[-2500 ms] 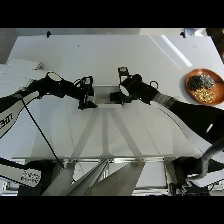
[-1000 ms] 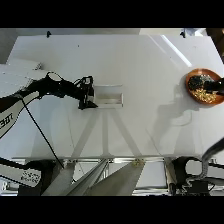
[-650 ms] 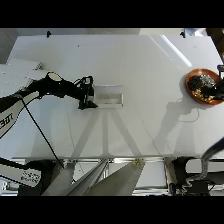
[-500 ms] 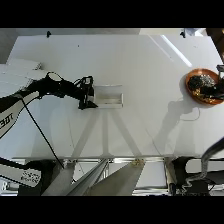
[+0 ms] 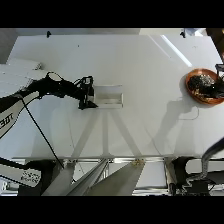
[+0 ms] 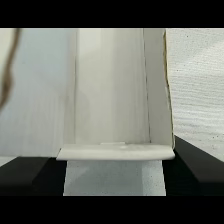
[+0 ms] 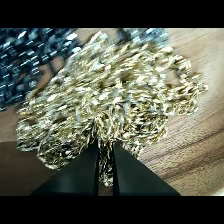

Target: Fold the box and place the chain.

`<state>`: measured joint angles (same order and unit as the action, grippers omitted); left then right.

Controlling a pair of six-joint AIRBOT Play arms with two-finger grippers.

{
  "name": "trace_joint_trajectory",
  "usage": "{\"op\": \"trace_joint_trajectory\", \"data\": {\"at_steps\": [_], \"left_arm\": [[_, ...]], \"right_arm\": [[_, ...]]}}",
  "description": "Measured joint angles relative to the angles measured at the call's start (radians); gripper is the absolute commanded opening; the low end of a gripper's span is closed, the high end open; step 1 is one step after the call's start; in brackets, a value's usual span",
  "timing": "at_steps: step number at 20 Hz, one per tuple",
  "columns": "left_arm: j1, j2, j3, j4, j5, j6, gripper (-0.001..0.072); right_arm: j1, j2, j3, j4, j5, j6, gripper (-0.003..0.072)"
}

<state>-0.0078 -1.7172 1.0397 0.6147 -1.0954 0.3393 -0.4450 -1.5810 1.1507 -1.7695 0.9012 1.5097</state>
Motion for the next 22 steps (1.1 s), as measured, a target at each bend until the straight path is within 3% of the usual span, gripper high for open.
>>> {"op": "trace_joint_trajectory", "data": {"at_steps": [4,11,17,22], "left_arm": [[0.000,0.000,0.000,0.000,0.000,0.000,0.0174],[0.000,0.000,0.000,0.000,0.000,0.000,0.0174],[0.000,0.000,0.000,0.000,0.000,0.000,0.0174],[0.000,0.000,0.000,0.000,0.000,0.000,0.0174]], "right_arm": [[0.055,0.079,0.001,-0.003,0.011,0.000,0.0009],[0.220,0.266,0.001,0.000,0.156,0.000,0.0008],[0.442,0.352,0.001,0.033,0.278,0.008,0.0008],[0.660,0.366,0.001,0.058,0.295,0.059,0.0008]]}}
